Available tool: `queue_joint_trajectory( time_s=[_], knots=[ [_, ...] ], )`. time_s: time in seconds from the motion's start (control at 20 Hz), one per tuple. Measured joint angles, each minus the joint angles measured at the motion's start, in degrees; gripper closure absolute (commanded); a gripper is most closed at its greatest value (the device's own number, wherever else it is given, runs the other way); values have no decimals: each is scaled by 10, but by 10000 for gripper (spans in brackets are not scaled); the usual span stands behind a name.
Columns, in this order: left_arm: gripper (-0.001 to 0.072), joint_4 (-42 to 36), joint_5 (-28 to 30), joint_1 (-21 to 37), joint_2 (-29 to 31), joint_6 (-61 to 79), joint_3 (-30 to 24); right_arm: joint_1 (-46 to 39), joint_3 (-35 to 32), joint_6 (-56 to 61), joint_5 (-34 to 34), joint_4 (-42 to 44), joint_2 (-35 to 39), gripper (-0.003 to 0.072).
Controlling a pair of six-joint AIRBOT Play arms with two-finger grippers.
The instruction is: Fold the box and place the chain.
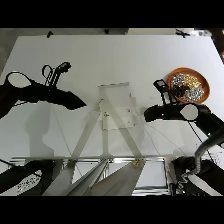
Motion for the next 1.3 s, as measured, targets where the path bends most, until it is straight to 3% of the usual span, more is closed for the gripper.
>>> queue_joint_trajectory(
  time_s=[0.2,0.5,0.8,1.1,1.15,1.25,1.3],
  knots=[
    [323,-124,19,-5,-76,150,0,0,0,0,1,4,0,678],
    [315,-207,17,-8,-183,269,24,0,0,-2,12,8,0,678],
    [315,-205,-31,-42,-260,292,110,0,0,-3,23,9,0,678],
    [320,-158,-77,-78,-301,287,141,0,0,-3,26,8,0,678],
    [357,-153,-81,-80,-304,287,142,0,0,-3,26,8,0,678],
    [624,-146,-83,-83,-307,288,144,0,0,-3,27,8,0,677],
    [704,-143,-82,-85,-308,290,144,0,0,-3,27,8,0,677]
  ],
)
